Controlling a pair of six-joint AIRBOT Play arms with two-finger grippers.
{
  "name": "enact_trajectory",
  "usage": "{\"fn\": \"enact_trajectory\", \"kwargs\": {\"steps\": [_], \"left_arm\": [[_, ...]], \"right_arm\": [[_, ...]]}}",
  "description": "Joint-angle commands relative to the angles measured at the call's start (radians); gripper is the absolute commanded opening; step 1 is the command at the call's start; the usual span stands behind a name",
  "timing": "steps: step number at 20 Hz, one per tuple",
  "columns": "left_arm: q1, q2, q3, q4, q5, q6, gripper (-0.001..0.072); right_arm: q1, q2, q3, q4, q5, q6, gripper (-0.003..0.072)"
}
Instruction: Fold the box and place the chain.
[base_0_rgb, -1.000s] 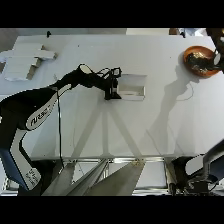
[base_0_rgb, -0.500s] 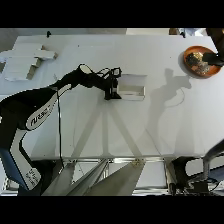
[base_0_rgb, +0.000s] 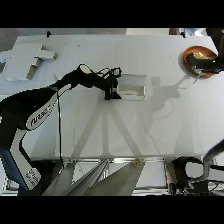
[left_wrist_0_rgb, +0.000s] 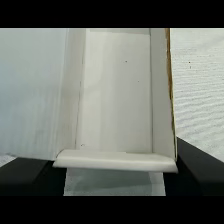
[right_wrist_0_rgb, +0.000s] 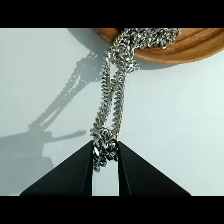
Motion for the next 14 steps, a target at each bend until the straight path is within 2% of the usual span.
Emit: {"fn": "enact_trajectory", "kwargs": {"steps": [1, 8, 14], "left_arm": [[0.000, 0.000, 0.000, 0.000, 0.000, 0.000, 0.0350], [0.000, 0.000, 0.000, 0.000, 0.000, 0.000, 0.0350], [0.000, 0.000, 0.000, 0.000, 0.000, 0.000, 0.0350]], "right_arm": [[0.067, 0.089, -0.061, 0.021, 0.065, -0.043, 0.0010], [0.261, 0.104, -0.061, 0.089, 0.151, -0.042, 0.0010], [0.362, 0.104, -0.061, 0.154, 0.152, -0.060, 0.0008]]}}
